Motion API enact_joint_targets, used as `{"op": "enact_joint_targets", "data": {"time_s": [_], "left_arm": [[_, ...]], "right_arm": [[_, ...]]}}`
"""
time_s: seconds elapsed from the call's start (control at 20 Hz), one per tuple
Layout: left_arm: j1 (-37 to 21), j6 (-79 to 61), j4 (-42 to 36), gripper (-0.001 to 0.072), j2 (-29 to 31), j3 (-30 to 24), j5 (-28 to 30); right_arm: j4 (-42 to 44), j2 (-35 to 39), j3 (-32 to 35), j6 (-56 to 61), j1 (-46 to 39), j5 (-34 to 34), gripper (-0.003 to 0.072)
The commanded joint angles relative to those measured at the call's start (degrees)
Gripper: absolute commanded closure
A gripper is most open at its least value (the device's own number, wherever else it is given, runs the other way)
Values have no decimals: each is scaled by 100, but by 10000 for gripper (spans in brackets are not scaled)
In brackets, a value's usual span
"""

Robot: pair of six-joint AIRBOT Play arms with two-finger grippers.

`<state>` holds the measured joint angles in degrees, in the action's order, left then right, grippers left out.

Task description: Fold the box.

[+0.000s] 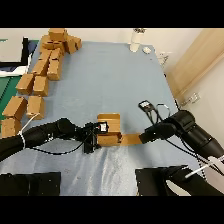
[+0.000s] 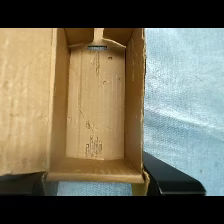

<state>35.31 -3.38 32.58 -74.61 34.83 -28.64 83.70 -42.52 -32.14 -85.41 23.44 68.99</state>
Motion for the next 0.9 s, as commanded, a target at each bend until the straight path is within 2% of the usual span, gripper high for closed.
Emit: {"op": "enact_joint_targets", "data": {"time_s": [0.0,0.25,0.35,0.5,0.85], "left_arm": [[4,-2,2,287,-4,-2,2],[4,-2,0,287,-4,-2,2],[4,-2,2,288,-4,-2,2],[4,-2,2,288,-4,-2,4],[4,-2,0,288,-4,-2,2]], "right_arm": [[52,-216,9,999,-861,321,682],[1744,-1207,66,-339,-1882,44,683],[2597,-1506,116,-874,-2026,-68,683],[3624,-1547,116,-1436,-2009,-140,684],[3853,-1574,240,-1751,-2009,-479,684]]}}
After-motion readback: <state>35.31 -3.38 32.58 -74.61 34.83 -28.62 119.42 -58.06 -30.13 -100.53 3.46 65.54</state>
